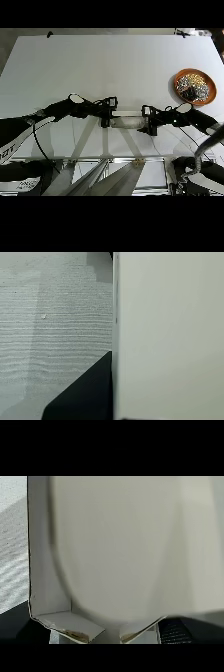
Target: Fold the box and place the chain.
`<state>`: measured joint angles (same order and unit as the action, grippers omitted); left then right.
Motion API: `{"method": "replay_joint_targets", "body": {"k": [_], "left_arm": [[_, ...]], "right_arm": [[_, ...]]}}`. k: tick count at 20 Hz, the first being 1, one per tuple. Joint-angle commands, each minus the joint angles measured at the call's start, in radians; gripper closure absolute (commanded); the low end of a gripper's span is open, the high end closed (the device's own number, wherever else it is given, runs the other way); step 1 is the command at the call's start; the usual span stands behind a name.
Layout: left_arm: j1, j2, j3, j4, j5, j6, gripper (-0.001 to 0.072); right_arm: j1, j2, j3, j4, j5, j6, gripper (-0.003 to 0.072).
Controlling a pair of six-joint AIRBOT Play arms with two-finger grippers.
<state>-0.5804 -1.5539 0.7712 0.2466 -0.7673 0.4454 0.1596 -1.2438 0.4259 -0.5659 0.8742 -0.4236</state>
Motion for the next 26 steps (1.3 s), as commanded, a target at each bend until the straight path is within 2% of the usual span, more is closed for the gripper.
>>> {"method": "replay_joint_targets", "body": {"k": [1,15,16,17,19,20,21,26], "left_arm": [[0.000,0.001,0.000,0.000,0.000,0.000,0.0697],[0.000,0.001,0.000,0.000,0.000,0.000,0.0697],[0.000,0.001,0.000,0.000,0.000,0.000,0.0697],[0.000,0.001,0.000,0.000,0.000,0.000,0.0697],[0.000,0.001,0.000,0.000,0.000,0.000,0.0697],[0.000,0.001,0.000,0.000,0.000,0.000,0.0697],[0.000,0.001,0.000,0.000,0.000,0.000,0.0697],[0.000,0.001,0.000,0.000,0.000,0.000,0.0697]], "right_arm": [[-0.003,-0.001,0.001,0.007,-0.002,-0.024,0.0040],[0.022,-0.001,0.002,0.019,0.000,-0.029,0.0051],[0.022,-0.001,0.002,0.017,0.000,-0.029,0.0088],[0.022,-0.001,0.002,0.013,0.000,-0.029,0.0161],[0.022,-0.001,0.002,0.013,0.000,-0.029,0.0173],[0.022,-0.001,0.002,0.013,0.000,-0.029,0.0212],[0.022,-0.001,0.002,0.013,0.000,-0.029,0.0294],[0.022,-0.001,0.002,0.000,-0.002,-0.030,0.0293]]}}
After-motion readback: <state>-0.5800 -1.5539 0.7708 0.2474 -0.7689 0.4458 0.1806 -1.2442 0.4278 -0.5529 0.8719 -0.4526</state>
